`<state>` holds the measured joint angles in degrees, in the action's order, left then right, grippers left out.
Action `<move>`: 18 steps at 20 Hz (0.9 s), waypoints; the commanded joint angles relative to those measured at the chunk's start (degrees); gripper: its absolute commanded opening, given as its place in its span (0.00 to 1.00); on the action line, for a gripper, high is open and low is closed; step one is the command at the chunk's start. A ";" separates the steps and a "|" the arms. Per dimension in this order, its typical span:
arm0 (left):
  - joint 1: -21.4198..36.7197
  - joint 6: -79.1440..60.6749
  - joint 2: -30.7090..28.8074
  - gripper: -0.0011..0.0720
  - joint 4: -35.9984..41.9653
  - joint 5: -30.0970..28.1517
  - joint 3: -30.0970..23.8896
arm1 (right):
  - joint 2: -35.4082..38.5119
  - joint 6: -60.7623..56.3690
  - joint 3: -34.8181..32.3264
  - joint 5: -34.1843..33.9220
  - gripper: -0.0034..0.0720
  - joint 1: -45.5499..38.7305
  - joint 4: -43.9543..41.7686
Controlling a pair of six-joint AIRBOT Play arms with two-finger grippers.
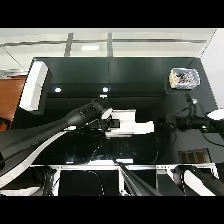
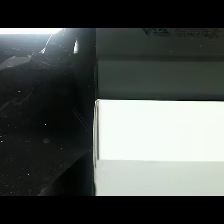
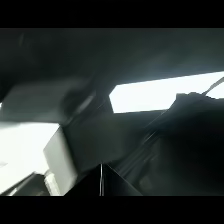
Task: Fold the box and place the chain.
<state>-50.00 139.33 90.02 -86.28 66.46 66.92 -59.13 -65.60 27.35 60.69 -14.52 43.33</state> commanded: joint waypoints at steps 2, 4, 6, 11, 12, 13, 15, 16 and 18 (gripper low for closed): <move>0.04 0.00 0.00 0.05 -0.02 0.02 0.02 | -8.52 4.63 -1.73 1.01 0.06 7.13 -9.49; 0.04 -0.02 0.00 0.05 -0.02 0.04 0.02 | -10.32 6.10 -1.46 -0.98 0.06 10.21 -9.49; 0.04 0.00 0.00 0.05 -0.02 0.02 0.02 | -10.93 6.80 -0.50 -1.09 0.06 11.74 -9.49; 0.04 0.00 0.00 0.05 -0.02 0.04 0.02 | -10.91 9.75 4.46 5.97 0.06 11.91 -9.51; 0.04 -0.02 0.00 0.05 -0.02 0.04 0.02 | -10.91 9.75 5.51 6.97 0.21 11.91 -9.49; 0.04 0.00 0.00 0.05 -0.02 0.04 0.02 | -10.91 9.75 6.36 7.89 0.63 11.91 -9.49; 0.02 0.00 0.00 0.05 -0.02 0.02 0.02 | -10.91 10.12 8.02 10.08 0.85 12.15 -9.62; 0.02 0.00 0.00 0.05 -0.02 0.02 0.02 | -10.91 10.12 8.70 10.84 0.85 12.55 -10.12; 0.02 0.00 0.00 0.05 -0.02 0.04 0.02 | -10.91 10.10 9.27 11.04 0.85 14.16 -11.96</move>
